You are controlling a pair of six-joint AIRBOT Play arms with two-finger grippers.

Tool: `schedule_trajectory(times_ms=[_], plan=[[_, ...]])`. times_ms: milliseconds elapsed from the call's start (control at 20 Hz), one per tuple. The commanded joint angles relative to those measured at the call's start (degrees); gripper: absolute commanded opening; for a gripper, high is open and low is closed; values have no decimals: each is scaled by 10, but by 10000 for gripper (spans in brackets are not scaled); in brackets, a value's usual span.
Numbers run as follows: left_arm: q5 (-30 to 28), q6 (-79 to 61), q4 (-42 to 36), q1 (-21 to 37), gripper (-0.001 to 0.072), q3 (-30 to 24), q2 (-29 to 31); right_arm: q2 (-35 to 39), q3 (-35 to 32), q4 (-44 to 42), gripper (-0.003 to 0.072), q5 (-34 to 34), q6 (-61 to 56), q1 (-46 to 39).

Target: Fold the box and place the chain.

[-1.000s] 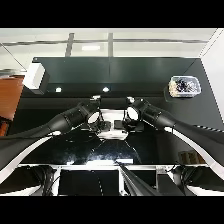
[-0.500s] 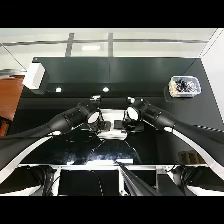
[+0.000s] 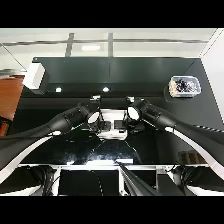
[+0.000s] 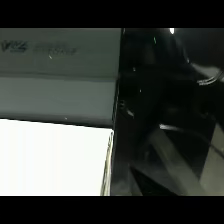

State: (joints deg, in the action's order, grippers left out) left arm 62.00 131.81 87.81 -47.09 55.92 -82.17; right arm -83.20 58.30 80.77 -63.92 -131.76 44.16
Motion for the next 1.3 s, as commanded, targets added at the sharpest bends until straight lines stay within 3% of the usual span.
schedule_trajectory(times_ms=[0,200,350,500,600,650,700,800,900,1050,1150,1250], plan=[[-1,0,0,0,30,0,0,20,1,40,382,-4,14,-1],[0,0,0,0,30,0,0,90,1,48,382,-24,102,-5],[-1,0,0,0,30,0,0,185,1,57,381,-63,152,-6],[-1,0,0,0,30,0,0,276,0,149,383,-88,150,-6],[-1,0,0,0,30,0,0,306,0,262,384,-115,137,-14],[-1,0,0,0,30,0,0,307,0,301,462,-129,137,-32],[-1,0,0,0,30,0,0,306,-2,320,683,-130,140,-62],[0,0,0,0,30,0,0,302,-5,319,697,-102,157,-161],[0,0,0,0,30,0,0,291,-5,300,696,-33,172,-277],[-1,0,0,0,30,0,0,241,-5,170,696,86,192,-440],[-1,0,0,0,30,0,0,186,0,82,696,151,223,-500],[1,0,0,0,30,0,0,108,42,75,695,169,223,-525]])
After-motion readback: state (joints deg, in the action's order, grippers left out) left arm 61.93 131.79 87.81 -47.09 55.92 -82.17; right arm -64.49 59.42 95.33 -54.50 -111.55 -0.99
